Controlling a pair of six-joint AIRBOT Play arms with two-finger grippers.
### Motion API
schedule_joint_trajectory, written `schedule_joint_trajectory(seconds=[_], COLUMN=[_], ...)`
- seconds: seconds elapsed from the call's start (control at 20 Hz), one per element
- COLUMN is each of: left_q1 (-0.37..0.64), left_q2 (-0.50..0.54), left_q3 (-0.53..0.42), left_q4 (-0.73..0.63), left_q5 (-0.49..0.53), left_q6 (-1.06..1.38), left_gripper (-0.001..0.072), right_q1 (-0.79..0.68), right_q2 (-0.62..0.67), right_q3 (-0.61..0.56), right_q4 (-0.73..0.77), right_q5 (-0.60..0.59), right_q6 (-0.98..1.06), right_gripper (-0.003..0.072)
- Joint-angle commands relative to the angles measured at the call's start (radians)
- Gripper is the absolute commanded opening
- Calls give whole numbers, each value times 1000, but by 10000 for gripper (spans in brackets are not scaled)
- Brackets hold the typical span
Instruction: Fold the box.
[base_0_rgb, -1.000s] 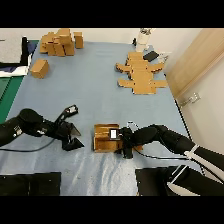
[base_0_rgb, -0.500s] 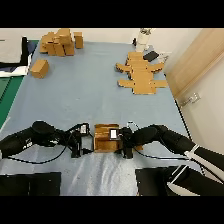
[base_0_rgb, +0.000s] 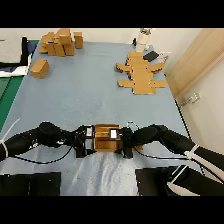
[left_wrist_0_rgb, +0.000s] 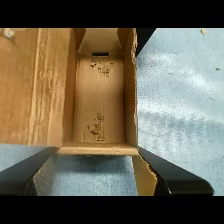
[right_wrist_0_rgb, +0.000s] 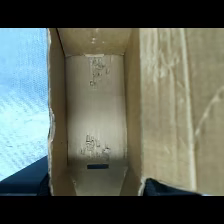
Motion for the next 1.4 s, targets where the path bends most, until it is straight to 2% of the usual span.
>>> schedule_joint_trajectory(seconds=[0.0, 0.15, 0.65, 0.7, 0.75, 0.8, 1.35], left_q1=[-12, -12, -24, -25, -26, -31, -31], left_q2=[-24, -27, -76, -76, -76, -76, -76], left_q3=[27, 31, 84, 84, 84, 84, 85], left_q4=[58, 111, 129, 131, 132, 133, 135], left_q5=[-9, -56, -69, -69, -68, -61, -61], left_q6=[-55, -59, -123, -124, -125, -126, -129], left_gripper=[692, 692, 690, 664, 533, 516, 517], right_q1=[0, 0, 0, 0, 0, 0, 0], right_q2=[0, 0, 0, 0, 0, 0, 0], right_q3=[0, 0, 0, 0, 0, 0, 0], right_q4=[0, 1, 0, 0, 0, 0, 0], right_q5=[-1, -1, -1, -1, -1, -1, -1], right_q6=[0, 0, 0, 0, 0, 0, 0], right_gripper=[571, 571, 571, 571, 571, 571, 571])
